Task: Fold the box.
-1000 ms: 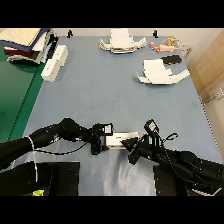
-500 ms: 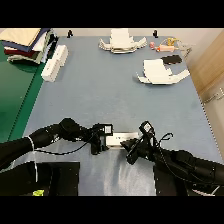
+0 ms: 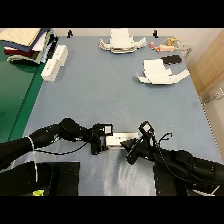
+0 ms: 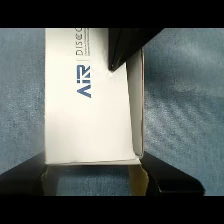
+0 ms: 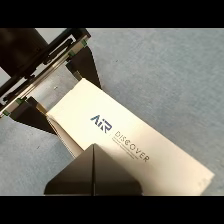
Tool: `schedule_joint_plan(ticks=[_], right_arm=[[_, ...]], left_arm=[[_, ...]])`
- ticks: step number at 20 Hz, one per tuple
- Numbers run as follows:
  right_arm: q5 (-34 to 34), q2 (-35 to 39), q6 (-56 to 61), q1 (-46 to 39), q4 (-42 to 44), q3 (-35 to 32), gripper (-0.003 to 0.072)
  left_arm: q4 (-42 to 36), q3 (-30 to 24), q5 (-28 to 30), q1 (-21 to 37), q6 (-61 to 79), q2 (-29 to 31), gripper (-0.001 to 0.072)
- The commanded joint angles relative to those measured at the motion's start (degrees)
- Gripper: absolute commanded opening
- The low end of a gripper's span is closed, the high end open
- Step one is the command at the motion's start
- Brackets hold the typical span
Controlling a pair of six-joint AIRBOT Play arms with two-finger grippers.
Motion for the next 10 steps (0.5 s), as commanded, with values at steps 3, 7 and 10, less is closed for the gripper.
schedule_joint_plan(ticks=[3, 7, 10], right_arm=[[-0.3, 4.5, -0.1, 0.0, -5.7, 0.3, 0.0], [0.6, 10.1, -0.1, 0.0, -11.3, 0.5, 0.0001], [0.5, 13.4, -0.1, 0.0, -12.8, 1.1, 0.0002]], left_arm=[[0.0, 0.0, 0.0, 0.0, 0.0, 0.0, 0.0487], [0.0, 0.0, 0.0, 0.0, 0.0, 0.0, 0.0487], [0.0, 0.0, 0.0, 0.0, 0.0, 0.0, 0.0487]])
